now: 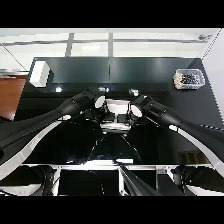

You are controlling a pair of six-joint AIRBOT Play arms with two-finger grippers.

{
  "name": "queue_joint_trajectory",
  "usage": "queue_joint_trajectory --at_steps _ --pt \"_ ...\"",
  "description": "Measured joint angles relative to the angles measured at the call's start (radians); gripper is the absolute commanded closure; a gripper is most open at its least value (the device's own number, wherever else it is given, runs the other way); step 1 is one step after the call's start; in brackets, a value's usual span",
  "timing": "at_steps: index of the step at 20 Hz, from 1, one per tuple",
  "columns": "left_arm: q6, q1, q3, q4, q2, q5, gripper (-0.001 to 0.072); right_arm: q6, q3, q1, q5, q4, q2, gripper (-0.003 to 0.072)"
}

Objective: Fold the box and place the chain.

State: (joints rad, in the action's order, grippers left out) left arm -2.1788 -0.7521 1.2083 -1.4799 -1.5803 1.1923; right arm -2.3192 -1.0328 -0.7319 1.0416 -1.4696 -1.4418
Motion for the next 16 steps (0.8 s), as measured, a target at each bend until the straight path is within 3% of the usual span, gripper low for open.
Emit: queue_joint_trajectory --at_steps 2,5,7,12,16 --pt "0.0 0.0 0.0 0.0 0.0 0.0 0.0681 0.0 0.0 0.0 0.004 0.0 0.0 0.0669" --pt "-0.002 0.0 0.0 0.001 0.0 0.002 0.0682 -0.002 0.0 0.0 0.005 -0.001 -0.001 0.0664" --pt "0.0 0.0 0.0 0.0 0.0 -0.002 0.0681 0.002 0.0 0.0 0.007 0.0 0.0 0.0382" --pt "-0.001 0.0 0.0 0.003 0.0 -0.003 0.0681 0.024 -0.046 0.0 0.064 -0.019 0.026 0.0372" --pt "0.0 0.0 0.0 0.004 0.0 -0.003 0.0681 0.12 -0.109 0.0 0.139 -0.113 0.135 0.0372"
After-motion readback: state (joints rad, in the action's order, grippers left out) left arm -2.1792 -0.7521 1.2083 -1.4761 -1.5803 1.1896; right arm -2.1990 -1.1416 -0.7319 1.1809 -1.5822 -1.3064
